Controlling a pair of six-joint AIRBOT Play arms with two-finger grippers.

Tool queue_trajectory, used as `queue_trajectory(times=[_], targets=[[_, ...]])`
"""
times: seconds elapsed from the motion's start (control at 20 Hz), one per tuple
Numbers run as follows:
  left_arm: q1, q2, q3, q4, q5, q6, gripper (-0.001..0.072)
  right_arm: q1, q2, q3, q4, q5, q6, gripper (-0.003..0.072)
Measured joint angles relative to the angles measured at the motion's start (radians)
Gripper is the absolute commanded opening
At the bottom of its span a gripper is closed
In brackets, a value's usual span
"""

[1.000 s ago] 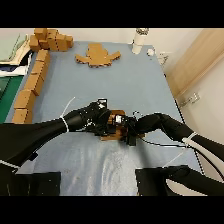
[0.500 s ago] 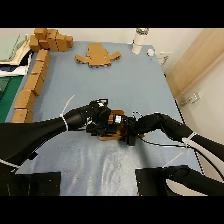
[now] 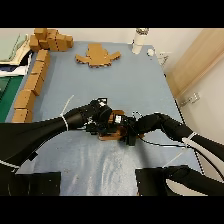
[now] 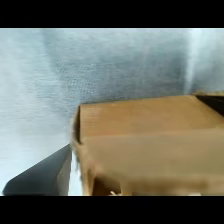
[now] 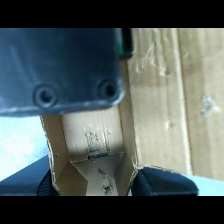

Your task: Fold the box.

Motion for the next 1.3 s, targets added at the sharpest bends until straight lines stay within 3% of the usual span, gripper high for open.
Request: queue_trajectory(times=[0.65, 1.05, 1.1, 1.15, 1.25, 1.3], targets=[[-0.01, -0.073, 0.092, 0.099, -0.135, -0.089, 0.0428, 0.0, 0.0, 0.0, 0.0, 0.0, 0.0, 0.0497], [-0.018, -0.089, 0.099, 0.105, -0.097, -0.085, 0.0398, 0.0, 0.0, 0.0, 0.0, 0.0, 0.0, 0.0497], [-0.021, -0.091, 0.099, 0.105, -0.094, -0.084, 0.0346, 0.0, 0.0, 0.0, 0.0, 0.0, 0.0, 0.0497], [-0.023, -0.093, 0.099, 0.106, -0.09, -0.084, 0.0179, 0.0, 0.0, 0.0, 0.0, 0.0, 0.0, 0.0497], [-0.03, -0.097, 0.099, 0.109, -0.089, -0.077, 0.0022, 0.0, 0.0, 0.0, -0.001, -0.001, 0.0, 0.0497], [-0.033, -0.098, 0.099, 0.111, -0.089, -0.077, 0.0015, 0.0, 0.0, 0.0, -0.001, -0.002, 0.001, 0.0497]])
